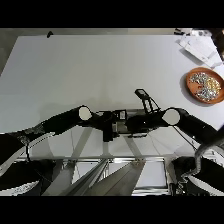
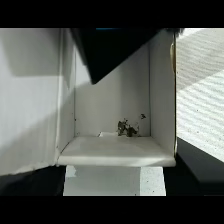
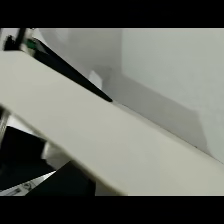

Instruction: Fold the box and place the chain.

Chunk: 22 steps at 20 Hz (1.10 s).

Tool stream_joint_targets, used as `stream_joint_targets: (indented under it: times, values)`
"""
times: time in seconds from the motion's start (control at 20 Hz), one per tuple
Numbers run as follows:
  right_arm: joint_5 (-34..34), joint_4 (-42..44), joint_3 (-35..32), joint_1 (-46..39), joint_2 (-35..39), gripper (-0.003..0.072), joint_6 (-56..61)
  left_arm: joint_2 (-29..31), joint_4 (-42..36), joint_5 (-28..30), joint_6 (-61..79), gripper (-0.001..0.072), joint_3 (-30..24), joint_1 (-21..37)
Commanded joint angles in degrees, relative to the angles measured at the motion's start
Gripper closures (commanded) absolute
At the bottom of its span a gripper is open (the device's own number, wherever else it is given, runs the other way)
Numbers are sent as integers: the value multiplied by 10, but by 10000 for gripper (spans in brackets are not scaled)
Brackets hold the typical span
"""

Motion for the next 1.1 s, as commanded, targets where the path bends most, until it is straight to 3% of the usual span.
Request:
stream_joint_targets:
  times: [0.0,0.2,0.35,0.45,0.55,0.65,0.9,1.05]
  values:
    - [52,-25,25,-27,35,545,-27,0,0,0,0,433,0,0]
    - [184,-156,26,-123,139,546,-74,0,0,0,0,433,0,0]
    - [269,-206,25,-217,169,545,-201,0,0,0,0,433,0,0]
    - [265,-221,22,-242,166,486,-331,0,0,0,0,433,0,0]
    - [255,-236,13,-252,154,250,-454,0,0,0,0,433,0,0]
    - [252,-262,12,-254,133,114,-533,0,0,0,0,433,0,0]
    - [247,-278,12,-238,46,115,-646,0,0,0,0,433,0,0]
    - [188,-282,12,-215,11,121,-658,0,0,0,0,433,0,0]
